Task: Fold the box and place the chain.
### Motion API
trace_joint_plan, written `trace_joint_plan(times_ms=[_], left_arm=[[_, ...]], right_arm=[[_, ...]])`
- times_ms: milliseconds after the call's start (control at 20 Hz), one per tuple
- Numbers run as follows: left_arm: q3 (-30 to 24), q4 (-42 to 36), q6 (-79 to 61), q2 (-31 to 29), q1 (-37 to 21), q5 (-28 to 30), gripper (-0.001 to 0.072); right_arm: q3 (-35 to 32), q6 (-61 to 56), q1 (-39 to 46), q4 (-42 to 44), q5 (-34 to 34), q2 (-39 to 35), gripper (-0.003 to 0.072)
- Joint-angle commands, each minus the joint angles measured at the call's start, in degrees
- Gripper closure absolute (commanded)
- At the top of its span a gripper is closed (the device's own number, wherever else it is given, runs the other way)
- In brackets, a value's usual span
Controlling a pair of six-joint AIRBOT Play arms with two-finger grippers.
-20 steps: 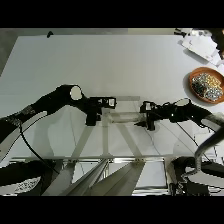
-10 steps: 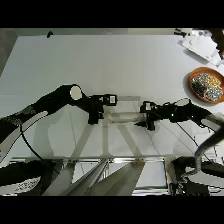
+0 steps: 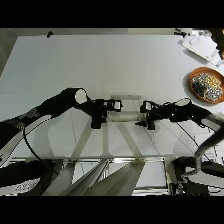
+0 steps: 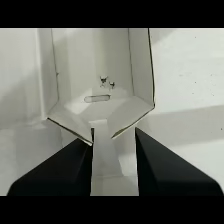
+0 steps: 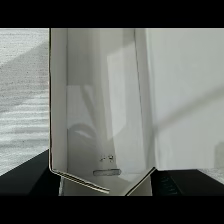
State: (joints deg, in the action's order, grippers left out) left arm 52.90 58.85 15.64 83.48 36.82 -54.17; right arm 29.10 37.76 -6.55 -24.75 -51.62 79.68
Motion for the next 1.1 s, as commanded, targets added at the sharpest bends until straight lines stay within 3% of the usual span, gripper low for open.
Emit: trace_joint_plan(times_ms=[0,400,500,950,1000,1050], left_arm=[[-0.02,1.18,2.75,0.04,0.63,0.68,0.0439],[-0.02,-0.68,3.67,0.04,1.09,4.72,0.0441],[-0.02,-1.68,3.58,0.04,1.79,5.42,0.0510],[-0.02,-3.10,3.45,1.88,5.51,9.68,0.0522],[-0.02,-3.41,3.45,1.88,5.81,10.67,0.0585],[-0.02,-4.07,3.45,1.88,6.01,11.39,0.0589]], right_arm=[[0.00,0.02,0.00,-0.09,-0.17,-0.04,0.0388],[0.00,0.02,0.00,-0.09,-0.17,-0.04,0.0388],[0.00,0.02,0.00,-0.09,-0.17,-0.04,0.0388],[0.00,0.02,0.00,-0.09,-0.17,-0.04,0.0388],[0.00,0.02,0.00,-0.09,-0.20,-0.04,0.0388],[0.00,0.02,0.00,-0.09,-0.17,-0.04,0.0388]])
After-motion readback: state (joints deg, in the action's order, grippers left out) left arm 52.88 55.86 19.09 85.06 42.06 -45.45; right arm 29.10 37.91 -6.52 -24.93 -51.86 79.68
